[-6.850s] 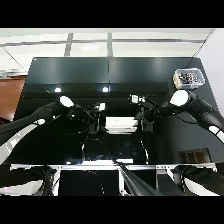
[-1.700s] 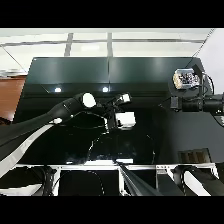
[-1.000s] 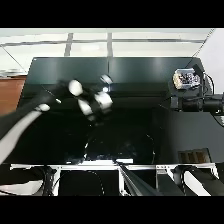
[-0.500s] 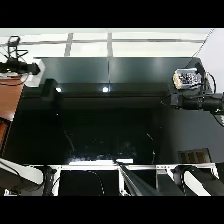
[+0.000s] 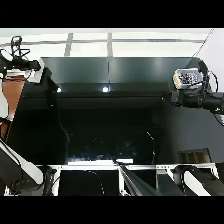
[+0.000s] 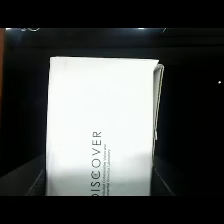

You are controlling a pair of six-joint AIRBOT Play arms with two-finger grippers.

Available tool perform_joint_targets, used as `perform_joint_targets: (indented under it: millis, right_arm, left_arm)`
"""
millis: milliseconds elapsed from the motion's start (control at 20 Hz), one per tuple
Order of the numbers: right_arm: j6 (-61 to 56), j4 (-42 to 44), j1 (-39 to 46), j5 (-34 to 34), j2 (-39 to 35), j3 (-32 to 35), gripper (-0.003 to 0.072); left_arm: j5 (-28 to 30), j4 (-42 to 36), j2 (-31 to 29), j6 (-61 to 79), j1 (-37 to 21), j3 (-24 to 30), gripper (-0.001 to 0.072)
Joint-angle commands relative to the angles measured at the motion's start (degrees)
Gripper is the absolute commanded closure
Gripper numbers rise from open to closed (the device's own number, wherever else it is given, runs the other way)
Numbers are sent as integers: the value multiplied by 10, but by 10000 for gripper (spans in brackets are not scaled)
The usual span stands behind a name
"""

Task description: Fold the box and place the chain.

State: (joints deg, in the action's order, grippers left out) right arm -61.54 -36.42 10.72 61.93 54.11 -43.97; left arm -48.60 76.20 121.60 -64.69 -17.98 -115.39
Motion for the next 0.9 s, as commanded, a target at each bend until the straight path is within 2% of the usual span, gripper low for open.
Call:
perform_joint_targets:
  millis: [0,50,150,350,400,450,500,600,700,750,850]
  right_arm:
    - [-2,-3,0,-3,0,-1,666]
    - [-2,-3,0,4,0,-1,667]
    - [-2,-3,0,15,0,-1,667]
    - [5,-3,0,8,0,-1,667]
    - [8,-3,0,4,0,-1,667]
    - [13,-3,-4,-5,0,-1,667]
    - [14,2,-12,-4,0,-5,667]
    - [29,-8,-37,19,0,-43,667]
    - [37,-52,-64,7,0,-89,667]
    - [37,-70,-78,-19,0,-98,667]
    - [37,-121,-117,-97,1,-95,668]
  left_arm:
    - [-16,12,4,-2,9,-24,40]
    - [-23,32,-7,-6,9,-29,-8]
    - [-35,68,-42,-31,9,-35,-7]
    - [-47,38,-149,-34,13,-35,14]
    - [-65,4,-179,-45,14,-35,160]
    - [-94,-27,-205,-64,15,-34,503]
    - [-130,-69,-231,-78,15,-33,682]
    - [-165,-161,-285,-131,19,-14,683]
    - [-177,-163,-362,-106,45,45,684]
    - [-175,-154,-407,-91,64,92,684]
    - [-133,-151,-522,-36,114,247,684]
